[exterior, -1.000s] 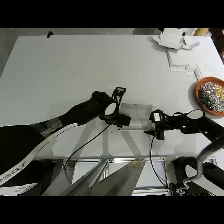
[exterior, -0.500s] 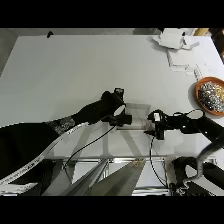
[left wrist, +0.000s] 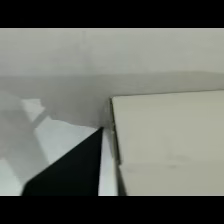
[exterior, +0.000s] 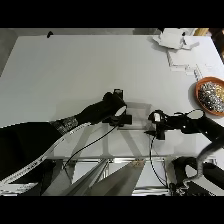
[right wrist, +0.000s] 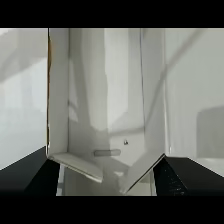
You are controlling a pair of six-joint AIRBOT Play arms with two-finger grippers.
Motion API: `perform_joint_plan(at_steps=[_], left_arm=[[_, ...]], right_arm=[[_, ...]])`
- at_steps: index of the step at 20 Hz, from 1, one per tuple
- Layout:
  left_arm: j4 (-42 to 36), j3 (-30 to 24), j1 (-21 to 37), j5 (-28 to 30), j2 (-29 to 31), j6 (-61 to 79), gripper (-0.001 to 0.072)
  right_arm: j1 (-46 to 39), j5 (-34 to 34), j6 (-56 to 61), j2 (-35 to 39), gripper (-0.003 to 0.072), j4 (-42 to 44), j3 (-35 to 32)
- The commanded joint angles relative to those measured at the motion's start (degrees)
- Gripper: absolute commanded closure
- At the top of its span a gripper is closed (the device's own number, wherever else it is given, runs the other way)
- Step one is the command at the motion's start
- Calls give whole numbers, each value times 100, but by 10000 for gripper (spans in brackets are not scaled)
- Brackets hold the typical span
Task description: Fold the box and place the chain.
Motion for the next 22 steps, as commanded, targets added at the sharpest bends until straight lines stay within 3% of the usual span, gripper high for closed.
perform_joint_plan(at_steps=[1, 2, 11, 12, 13, 14, 15, 18, 22], left_arm=[[2, 0, 31, -11, 107, 129, 387], [0, 0, 66, -17, 203, 509, 356], [-678, -2, 704, -400, 1515, 2955, 356], [-793, -9, 824, -623, 1681, 3523, 318], [-944, -55, 957, -874, 1834, 4264, 125], [-1084, -162, 1088, -981, 1963, 5012, 9], [-1237, -339, 1235, -1021, 2092, 5849, 11], [-1950, -1226, 1700, -468, 2337, 8463, 12], [-3307, -2634, 2236, 986, 2218, 13656, 15]], right_arm=[[4, 39, 4, -2, 127, 35, -2], [4, 37, 4, -2, 127, 37, -2], [4, 39, 4, -2, 127, 37, -2], [4, 39, 4, -2, 127, 37, -2], [4, 39, 4, -2, 127, 37, -2], [4, 39, 4, -2, 127, 37, -2], [4, 39, 4, -2, 127, 37, -2], [4, 37, 4, -2, 127, 37, -2], [4, 39, 4, -2, 127, 37, -2]])
